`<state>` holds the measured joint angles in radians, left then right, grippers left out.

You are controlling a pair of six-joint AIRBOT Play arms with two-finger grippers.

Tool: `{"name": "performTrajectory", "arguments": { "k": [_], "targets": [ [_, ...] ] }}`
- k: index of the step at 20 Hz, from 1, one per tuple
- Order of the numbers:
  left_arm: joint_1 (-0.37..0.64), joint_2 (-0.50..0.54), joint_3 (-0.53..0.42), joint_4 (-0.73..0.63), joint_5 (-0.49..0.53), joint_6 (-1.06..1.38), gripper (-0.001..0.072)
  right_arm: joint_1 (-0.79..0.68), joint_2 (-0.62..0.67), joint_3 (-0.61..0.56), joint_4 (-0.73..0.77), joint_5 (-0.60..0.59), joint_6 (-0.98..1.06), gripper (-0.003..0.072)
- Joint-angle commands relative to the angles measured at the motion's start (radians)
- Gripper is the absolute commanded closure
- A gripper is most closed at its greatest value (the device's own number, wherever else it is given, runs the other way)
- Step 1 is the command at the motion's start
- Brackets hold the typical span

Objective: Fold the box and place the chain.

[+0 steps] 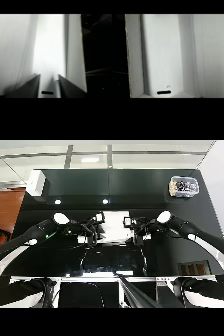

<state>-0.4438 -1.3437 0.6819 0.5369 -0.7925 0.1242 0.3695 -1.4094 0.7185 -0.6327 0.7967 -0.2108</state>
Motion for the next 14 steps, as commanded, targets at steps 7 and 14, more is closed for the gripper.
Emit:
{"name": "performTrajectory", "arguments": {
  "k": [7,14],
  "targets": [
    [0.180,0.233,0.048,0.471,-0.118,-0.726,0.0684,0.000,0.000,0.000,0.000,-0.001,0.001,0.0264],
    [0.635,0.257,-0.071,0.467,-0.356,-1.391,0.0683,0.001,0.000,0.000,0.000,-0.001,0.001,0.0265]
  ]
}}
